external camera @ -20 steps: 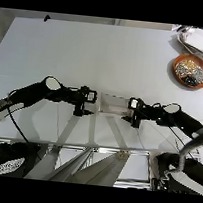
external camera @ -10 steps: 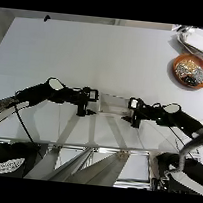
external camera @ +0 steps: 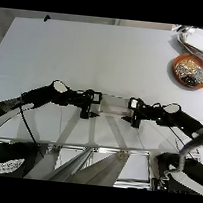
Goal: Fold the box and place the chain.
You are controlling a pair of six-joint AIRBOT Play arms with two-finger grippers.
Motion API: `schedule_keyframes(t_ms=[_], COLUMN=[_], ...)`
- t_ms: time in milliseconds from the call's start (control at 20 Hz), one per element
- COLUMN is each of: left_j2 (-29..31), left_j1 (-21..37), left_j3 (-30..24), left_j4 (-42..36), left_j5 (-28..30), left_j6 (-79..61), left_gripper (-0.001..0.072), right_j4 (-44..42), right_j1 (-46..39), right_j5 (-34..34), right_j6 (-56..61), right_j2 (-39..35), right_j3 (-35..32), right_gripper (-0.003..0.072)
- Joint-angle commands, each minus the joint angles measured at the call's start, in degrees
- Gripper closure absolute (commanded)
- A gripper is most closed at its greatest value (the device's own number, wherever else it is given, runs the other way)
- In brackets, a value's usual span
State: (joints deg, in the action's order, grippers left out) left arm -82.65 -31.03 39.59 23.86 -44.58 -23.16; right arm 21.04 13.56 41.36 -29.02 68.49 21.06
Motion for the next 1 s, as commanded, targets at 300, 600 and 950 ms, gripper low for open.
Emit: schedule_keyframes(t_ms=[300, 600, 950], left_j2=[-1.5, -1.6, -1.6], left_j1=[-1.6, -1.6, -1.9], left_j3=[0.0, 0.0, -0.1], left_j4=[-2.0, -2.0, 0.7], left_j5=[0.2, 0.0, -1.9], left_j6=[0.3, 0.2, 0.2], left_gripper=[0.0017, 0.0096, 0.0399], right_j4=[0.0, 0.0, 0.0], right_j1=[0.0, 0.0, 0.0], right_j5=[0.0, 0.0, 0.0], right_j6=[0.0, 0.0, 0.0], right_j2=[0.0, 0.0, 0.0], right_j3=[0.0, 0.0, 0.0], right_gripper=[0.0287, 0.0287, 0.0287])
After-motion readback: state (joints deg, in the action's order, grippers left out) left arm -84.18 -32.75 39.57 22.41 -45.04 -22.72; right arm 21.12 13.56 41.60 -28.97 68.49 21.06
